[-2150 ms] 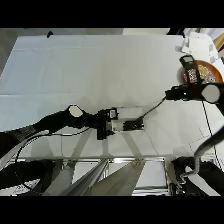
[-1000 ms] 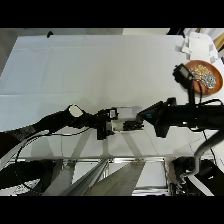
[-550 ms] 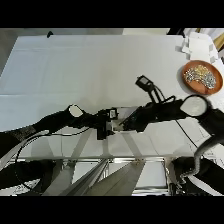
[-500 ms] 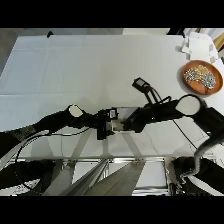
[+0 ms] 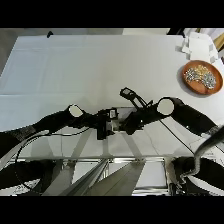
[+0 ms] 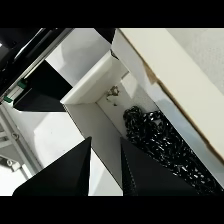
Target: Fold the box and place the chain.
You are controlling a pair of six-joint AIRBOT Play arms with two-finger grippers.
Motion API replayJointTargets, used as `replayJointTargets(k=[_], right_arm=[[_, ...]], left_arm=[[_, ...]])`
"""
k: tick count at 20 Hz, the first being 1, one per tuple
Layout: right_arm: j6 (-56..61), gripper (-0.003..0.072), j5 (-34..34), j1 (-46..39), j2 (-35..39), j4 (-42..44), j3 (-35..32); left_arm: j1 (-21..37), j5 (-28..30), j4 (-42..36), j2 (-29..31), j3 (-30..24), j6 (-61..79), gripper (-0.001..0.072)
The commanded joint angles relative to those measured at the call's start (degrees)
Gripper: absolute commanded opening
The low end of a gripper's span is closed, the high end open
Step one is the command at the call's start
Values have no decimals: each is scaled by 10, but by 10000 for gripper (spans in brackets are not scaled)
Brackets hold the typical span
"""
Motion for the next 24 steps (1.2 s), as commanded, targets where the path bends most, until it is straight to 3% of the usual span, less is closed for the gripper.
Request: replayJointTargets(k=[1, 6, 9, 12, 13, 14, 17, 18, 24], right_arm=[[0, 210, 21, -25, 23, -5, 0], [-62, 197, 119, -176, 168, -21, 0], [-80, 168, 145, -281, 203, -23, 0], [-244, 234, 171, -322, 180, -56, 0], [-329, 350, 185, -323, 164, -65, 0], [-421, 363, 198, -323, 144, -70, 0], [-575, 351, 207, -323, 83, -68, -1], [-601, 311, 197, -323, 65, -55, -4], [-778, 291, 78, -293, 11, 3, -79]], left_arm=[[0, 0, 0, 0, 0, 0, 131], [0, 0, 0, 0, 0, 0, 131], [0, 0, 0, 0, 0, 0, 131], [0, 0, 0, 0, 0, 0, 131], [0, 0, 0, 0, 0, 0, 131], [0, 0, 0, 0, 0, 0, 131], [0, 0, 0, 0, 0, 0, 131], [0, 0, 0, 0, 0, 0, 131], [0, 0, 0, 0, 0, 0, 131]])
